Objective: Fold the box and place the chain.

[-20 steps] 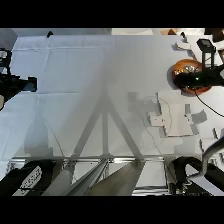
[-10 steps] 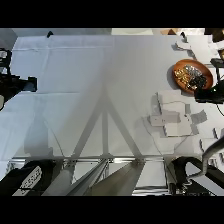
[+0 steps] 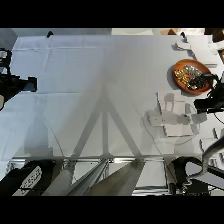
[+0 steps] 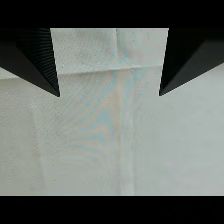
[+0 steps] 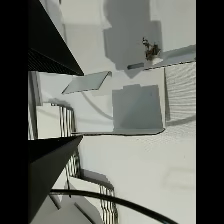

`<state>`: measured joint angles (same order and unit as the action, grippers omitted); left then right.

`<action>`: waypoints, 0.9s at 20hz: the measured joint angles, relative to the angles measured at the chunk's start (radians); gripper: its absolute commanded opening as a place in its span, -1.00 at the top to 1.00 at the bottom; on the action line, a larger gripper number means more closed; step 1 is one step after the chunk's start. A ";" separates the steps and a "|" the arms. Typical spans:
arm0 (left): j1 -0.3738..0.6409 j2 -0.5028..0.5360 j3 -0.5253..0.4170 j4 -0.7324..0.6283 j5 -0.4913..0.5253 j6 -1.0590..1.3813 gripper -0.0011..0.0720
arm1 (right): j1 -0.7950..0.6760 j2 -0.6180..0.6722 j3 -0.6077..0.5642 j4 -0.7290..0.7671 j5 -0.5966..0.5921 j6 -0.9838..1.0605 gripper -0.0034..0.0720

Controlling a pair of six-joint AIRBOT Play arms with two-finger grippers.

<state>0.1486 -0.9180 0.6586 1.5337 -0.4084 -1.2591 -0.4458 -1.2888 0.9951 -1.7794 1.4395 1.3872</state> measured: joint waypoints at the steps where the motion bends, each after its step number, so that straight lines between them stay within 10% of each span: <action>1: 0.000 0.000 0.000 0.000 0.000 0.000 -0.94 | 0.000 -0.020 0.000 -0.009 0.002 0.000 -0.14; 12: 0.000 0.000 0.000 0.000 0.000 0.000 -0.94 | -0.001 -0.160 0.000 -0.078 -0.060 0.035 0.13; 18: 0.000 0.000 0.000 0.000 0.000 0.000 -0.94 | -0.001 -0.202 0.000 -0.083 -0.066 0.049 0.88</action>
<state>0.1486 -0.9180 0.6586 1.5337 -0.4084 -1.2587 -0.4465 -1.4906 0.9955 -1.8622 1.3739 1.4364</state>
